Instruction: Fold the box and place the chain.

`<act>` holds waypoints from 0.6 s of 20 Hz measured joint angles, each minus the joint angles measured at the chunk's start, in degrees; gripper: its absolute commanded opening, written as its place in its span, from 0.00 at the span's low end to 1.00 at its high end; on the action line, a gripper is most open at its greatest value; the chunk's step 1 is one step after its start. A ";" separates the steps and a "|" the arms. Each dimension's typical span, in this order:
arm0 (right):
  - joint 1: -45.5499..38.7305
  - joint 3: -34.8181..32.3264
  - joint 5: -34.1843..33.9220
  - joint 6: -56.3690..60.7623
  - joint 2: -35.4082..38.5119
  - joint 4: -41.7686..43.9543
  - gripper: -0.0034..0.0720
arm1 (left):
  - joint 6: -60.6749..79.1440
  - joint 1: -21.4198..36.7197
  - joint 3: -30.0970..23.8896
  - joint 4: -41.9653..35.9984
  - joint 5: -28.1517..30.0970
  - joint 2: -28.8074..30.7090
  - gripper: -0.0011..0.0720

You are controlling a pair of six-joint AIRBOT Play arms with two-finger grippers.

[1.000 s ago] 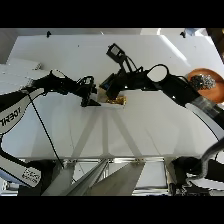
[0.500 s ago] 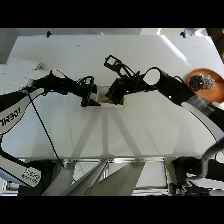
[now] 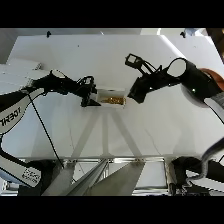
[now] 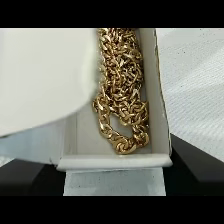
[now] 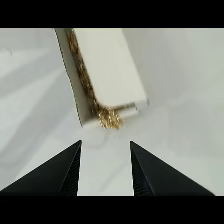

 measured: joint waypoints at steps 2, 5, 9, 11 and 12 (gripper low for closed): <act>-0.87 -0.59 1.20 -2.05 -1.66 -1.44 0.49 | 0.00 0.00 0.00 0.02 0.02 0.00 0.69; -1.46 -0.94 1.31 -7.78 -5.27 -1.03 0.49 | 0.00 -0.02 0.00 0.00 0.00 0.00 0.69; -1.68 -1.07 0.74 -17.33 -10.51 2.29 0.49 | 0.00 0.00 0.00 0.02 0.02 0.00 0.69; -1.70 -1.09 -0.13 -20.52 -12.48 4.63 0.49 | 0.00 0.00 0.00 0.00 0.00 0.00 0.69; -1.70 -1.09 -0.98 -21.75 -13.22 5.88 0.49 | 0.00 0.00 0.00 0.00 0.02 0.00 0.69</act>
